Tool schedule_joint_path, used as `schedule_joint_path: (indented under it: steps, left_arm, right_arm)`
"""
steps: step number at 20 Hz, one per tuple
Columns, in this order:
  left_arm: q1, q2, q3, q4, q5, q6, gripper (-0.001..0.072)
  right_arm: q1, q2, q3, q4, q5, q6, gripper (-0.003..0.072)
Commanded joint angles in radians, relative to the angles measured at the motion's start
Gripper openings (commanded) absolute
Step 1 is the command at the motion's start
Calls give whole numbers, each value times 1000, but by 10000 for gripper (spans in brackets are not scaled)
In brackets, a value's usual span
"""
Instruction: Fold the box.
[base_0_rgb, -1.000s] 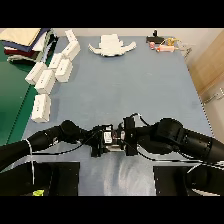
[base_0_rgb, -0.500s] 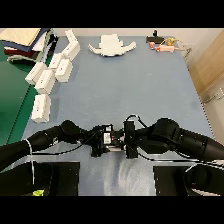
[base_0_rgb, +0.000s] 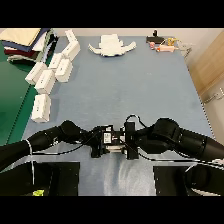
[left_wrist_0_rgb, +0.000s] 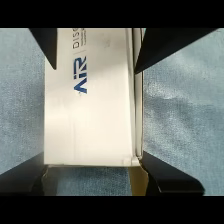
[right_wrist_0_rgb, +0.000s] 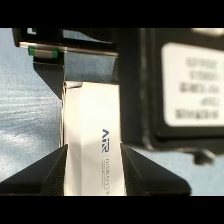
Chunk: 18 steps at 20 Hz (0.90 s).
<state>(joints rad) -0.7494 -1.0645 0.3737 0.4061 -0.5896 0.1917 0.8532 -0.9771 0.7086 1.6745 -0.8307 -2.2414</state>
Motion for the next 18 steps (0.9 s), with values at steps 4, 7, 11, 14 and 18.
schedule_joint_path:
  steps: [4, 7, 11, 14, 18]
  left_arm:
    - [1, -1, 1, -2, 5, -2, 342]
    - [1, -1, 0, -2, 5, -2, 342]
    - [1, -1, 1, -2, 5, -1, 342]
    - [1, -1, 1, -2, 5, -2, 342]
    - [1, -1, 1, -2, 5, -2, 342]
  right_arm:
    - [1, 11, 39, 6, -58, 7, 505]
    - [0, 53, 66, 6, -92, 87, 500]
    - [-39, 98, 62, -24, -156, 308, 70]
    - [-93, 139, 13, -13, -83, 528, 4]
    - [-107, 296, -182, 87, 268, 838, 4]
